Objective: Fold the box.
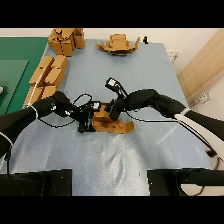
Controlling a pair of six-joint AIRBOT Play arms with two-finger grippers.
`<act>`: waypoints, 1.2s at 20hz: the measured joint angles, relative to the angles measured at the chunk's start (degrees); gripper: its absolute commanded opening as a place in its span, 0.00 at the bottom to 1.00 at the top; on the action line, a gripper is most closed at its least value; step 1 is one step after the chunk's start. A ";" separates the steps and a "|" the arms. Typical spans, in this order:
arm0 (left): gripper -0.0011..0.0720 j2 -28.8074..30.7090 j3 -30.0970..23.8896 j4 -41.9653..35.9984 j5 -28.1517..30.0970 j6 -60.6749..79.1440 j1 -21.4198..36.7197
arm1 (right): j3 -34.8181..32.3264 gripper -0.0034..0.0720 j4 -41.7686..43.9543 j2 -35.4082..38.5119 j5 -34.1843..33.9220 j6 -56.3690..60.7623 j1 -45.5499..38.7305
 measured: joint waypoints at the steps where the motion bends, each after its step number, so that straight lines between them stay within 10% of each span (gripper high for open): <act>1: 0.32 0.00 0.00 0.00 0.02 0.00 0.00 | 1.79 0.06 -0.98 -2.45 -1.11 1.14 -0.07; 12: 0.32 0.00 0.00 -0.04 0.50 0.15 0.00 | 23.71 0.06 -10.88 -18.64 -23.39 11.72 -1.11; 24: 0.32 0.00 0.02 -0.13 0.98 0.07 -0.02 | 25.33 0.05 -14.60 -13.73 -26.18 16.79 -5.46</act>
